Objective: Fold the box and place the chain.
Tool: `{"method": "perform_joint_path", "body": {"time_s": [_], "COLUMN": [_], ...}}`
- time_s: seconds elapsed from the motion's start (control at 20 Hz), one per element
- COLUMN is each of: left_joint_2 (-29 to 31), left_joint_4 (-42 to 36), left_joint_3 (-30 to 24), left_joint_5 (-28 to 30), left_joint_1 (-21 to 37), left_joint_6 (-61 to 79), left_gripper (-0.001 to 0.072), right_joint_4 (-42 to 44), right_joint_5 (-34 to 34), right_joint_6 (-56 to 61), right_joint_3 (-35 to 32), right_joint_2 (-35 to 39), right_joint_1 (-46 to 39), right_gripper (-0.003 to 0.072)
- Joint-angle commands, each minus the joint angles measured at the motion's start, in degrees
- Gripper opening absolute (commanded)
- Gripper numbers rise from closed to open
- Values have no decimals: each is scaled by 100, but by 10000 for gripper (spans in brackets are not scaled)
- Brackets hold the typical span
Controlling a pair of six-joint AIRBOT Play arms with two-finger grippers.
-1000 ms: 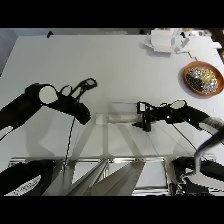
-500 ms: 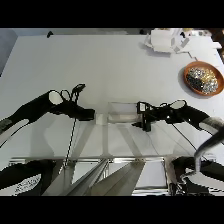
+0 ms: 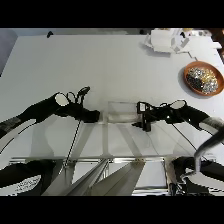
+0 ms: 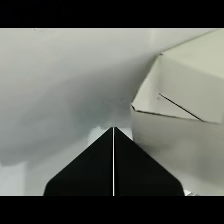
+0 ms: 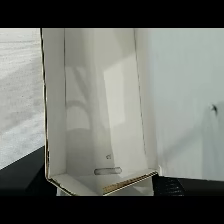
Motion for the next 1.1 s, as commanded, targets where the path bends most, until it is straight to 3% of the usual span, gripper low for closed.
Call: {"method": "perform_joint_path", "body": {"time_s": [0.0,0.05,0.1,0.15,0.2,0.6,0.7,0.95,1.05], "left_joint_2": [393,555,706,811,852,706,651,634,608], "left_joint_4": [-258,-286,-310,-332,-385,-531,-529,-350,66], "left_joint_3": [2,2,2,4,4,4,13,74,201], "left_joint_5": [157,221,245,251,256,507,601,879,892], "left_joint_1": [-13,-52,-120,-214,-302,-616,-710,-962,-1088], "left_joint_6": [251,317,457,540,601,673,669,275,-197], "left_gripper": [9,13,70,211,228,241,344,354,355], "right_joint_4": [0,0,0,0,0,-2,0,0,0], "right_joint_5": [2,2,2,2,2,4,11,9,11], "right_joint_6": [0,0,0,0,0,0,0,0,0], "right_joint_3": [2,2,2,2,0,2,0,0,0], "right_joint_2": [4,4,4,4,4,4,4,4,4], "right_joint_1": [-2,-2,-2,0,-2,0,0,-2,-2], "right_gripper": [329,329,329,329,329,329,329,329,329]}}
